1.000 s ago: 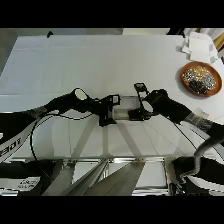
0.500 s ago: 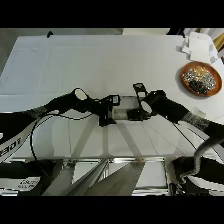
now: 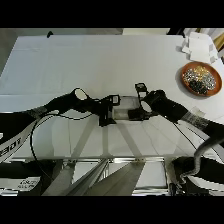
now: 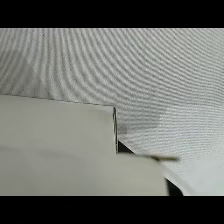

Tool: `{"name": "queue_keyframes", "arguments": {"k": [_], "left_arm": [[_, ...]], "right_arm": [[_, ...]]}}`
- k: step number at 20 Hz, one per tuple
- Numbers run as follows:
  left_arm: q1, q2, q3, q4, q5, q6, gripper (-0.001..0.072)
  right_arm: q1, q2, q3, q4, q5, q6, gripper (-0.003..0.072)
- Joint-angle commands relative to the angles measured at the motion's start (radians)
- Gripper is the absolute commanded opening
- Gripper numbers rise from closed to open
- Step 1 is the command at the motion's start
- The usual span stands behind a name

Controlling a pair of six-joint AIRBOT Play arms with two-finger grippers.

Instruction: Fold the box and place the chain.

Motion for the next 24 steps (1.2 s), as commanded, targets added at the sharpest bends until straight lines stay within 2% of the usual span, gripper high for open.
{"name": "queue_keyframes", "arguments": {"k": [1, 7, 10, 18, 19, 21, 24], "left_arm": [[0.001, 0.001, 0.0, -0.001, 0.0, -0.003, 0.0272], [0.001, 0.0, 0.0, -0.001, 0.0, -0.003, 0.0272], [0.001, 0.0, 0.0, -0.001, 0.0, -0.003, 0.0272], [0.001, 0.0, 0.0, -0.001, 0.0, -0.003, 0.0272], [0.001, 0.0, 0.0, -0.001, 0.0, -0.003, 0.0272], [0.001, 0.0, 0.0, -0.001, 0.0, -0.003, 0.0272], [0.001, 0.0, 0.0, -0.001, 0.0, -0.003, 0.0272]], "right_arm": [[0.0, 0.0, 0.0, 0.005, 0.029, 0.037, 0.0198], [-0.003, 0.0, 0.033, -0.003, 0.073, 0.037, 0.0192], [-0.003, -0.002, 0.042, -0.003, 0.076, 0.036, 0.0033], [-0.003, -0.007, 0.042, 0.001, 0.08, 0.036, 0.0012], [-0.003, -0.007, 0.042, 0.002, 0.075, 0.036, 0.0049], [-0.003, -0.004, 0.043, 0.001, 0.076, 0.023, 0.0332], [-0.003, 0.033, 0.047, -0.005, 0.104, -0.097, 0.0344]]}}
